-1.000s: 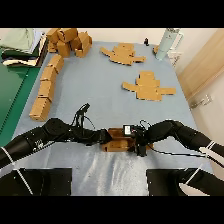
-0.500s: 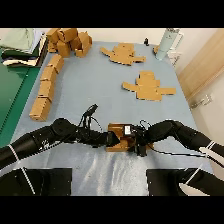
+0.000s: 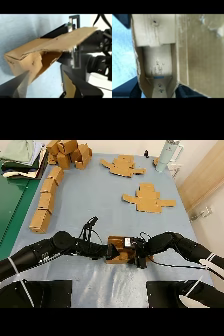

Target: Fold the box.

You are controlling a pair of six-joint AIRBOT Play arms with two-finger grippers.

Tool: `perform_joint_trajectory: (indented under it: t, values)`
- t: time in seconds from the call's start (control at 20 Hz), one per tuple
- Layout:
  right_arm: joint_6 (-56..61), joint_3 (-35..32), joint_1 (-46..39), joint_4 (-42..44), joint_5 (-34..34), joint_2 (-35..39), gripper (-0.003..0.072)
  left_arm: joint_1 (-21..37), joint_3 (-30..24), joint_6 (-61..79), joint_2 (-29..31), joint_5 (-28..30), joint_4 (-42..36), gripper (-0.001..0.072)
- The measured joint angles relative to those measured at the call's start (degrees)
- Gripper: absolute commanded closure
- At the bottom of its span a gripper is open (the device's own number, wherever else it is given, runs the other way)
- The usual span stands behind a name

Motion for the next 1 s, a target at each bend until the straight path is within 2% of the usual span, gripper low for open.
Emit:
perform_joint_trajectory:
  t: [0.25,0.45,0.65,1.0]
  values:
    - [0.0,0.0,0.0,0.0,0.0,0.0,0.019,1.6,0.0,-7.0,4.9,-1.9,8.1,0.0047]
    - [0.0,0.0,0.0,0.0,0.0,0.0,0.019,1.6,0.0,-13.3,5.0,-2.5,15.1,0.0048]
    - [0.0,0.0,0.0,0.0,0.0,0.0,0.019,-0.9,1.7,-19.6,1.0,-2.3,21.1,0.0049]
    - [0.0,0.0,0.0,0.0,0.0,0.0,0.019,-10.6,13.9,-48.6,-8.9,-9.3,48.3,0.0049]
